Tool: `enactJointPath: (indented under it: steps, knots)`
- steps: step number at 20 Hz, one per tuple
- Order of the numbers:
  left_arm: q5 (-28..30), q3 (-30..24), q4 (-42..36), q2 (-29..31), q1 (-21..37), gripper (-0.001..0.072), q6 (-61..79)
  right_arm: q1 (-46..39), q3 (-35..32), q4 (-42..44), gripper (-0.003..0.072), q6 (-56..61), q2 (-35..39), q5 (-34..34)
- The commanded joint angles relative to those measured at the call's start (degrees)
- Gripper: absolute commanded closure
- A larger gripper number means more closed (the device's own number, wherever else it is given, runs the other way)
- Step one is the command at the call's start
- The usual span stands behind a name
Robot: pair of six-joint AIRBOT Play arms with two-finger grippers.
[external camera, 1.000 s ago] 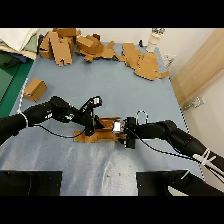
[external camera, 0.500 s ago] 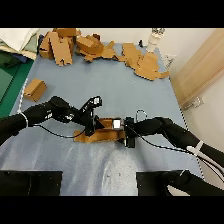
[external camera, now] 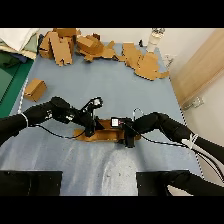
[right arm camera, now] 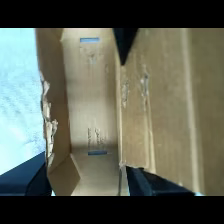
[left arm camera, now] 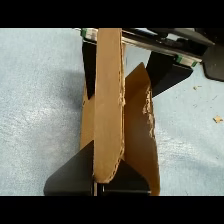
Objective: Fold the box.
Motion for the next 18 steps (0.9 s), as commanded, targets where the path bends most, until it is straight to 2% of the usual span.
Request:
enactJointPath:
  steps: [1,4,18]
  knots:
    - [0.3,0.0,-0.1,0.0,0.1,0.0695,0.0,0.0,0.3,-3.3,0.0071,0.0,-0.5,-0.9]
    - [0.6,0.0,-0.1,0.0,0.1,0.0695,0.0,0.0,0.3,-5.3,0.0071,0.0,-0.5,-1.1]
    - [0.7,0.0,-0.1,0.0,0.1,0.0695,-3.9,0.0,2.2,-5.0,0.0071,0.7,-0.4,-0.7]
